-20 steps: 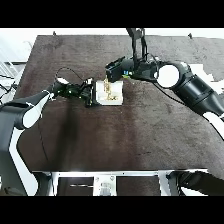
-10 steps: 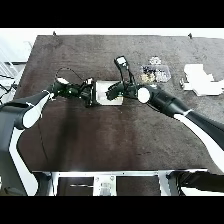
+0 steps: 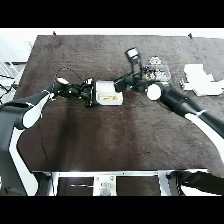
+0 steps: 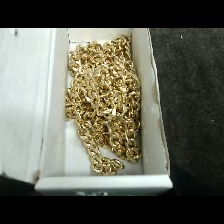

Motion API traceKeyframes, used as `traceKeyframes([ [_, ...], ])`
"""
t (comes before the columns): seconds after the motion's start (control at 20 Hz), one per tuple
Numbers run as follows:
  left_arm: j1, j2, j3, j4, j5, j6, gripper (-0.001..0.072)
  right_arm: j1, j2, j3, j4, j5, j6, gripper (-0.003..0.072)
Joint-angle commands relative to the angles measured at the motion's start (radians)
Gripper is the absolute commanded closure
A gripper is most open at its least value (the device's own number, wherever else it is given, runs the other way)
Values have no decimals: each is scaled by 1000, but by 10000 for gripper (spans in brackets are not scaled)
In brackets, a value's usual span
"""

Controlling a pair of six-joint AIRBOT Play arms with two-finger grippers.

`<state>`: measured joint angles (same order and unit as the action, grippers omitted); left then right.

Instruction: Fold the box and place the chain.

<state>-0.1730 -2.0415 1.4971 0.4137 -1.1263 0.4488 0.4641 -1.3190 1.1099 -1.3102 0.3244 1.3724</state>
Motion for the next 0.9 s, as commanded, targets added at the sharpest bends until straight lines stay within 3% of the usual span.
traceKeyframes([
  [0.0, -1, 0, 0, 0, 0, 0, 239, -119, 54, 4, 13, 3, -49, 424],
  [0.15, -1, 0, 0, 0, 0, 0, 239, -185, -6, 48, 167, 89, -278, 424],
  [0.25, -1, 0, 0, 0, 0, 0, 238, -218, -65, 119, 310, 141, -484, 479],
  [0.45, -1, 0, 1, 0, 0, 0, 239, -294, -205, 275, 531, 368, -785, 492],
  [0.65, -1, 0, 1, 0, 0, 0, 238, -332, -363, 402, 659, 537, -984, 497],
  [0.85, -1, 0, 0, 0, 0, 0, 239, -333, -491, 509, 750, 687, -1053, 498],
])
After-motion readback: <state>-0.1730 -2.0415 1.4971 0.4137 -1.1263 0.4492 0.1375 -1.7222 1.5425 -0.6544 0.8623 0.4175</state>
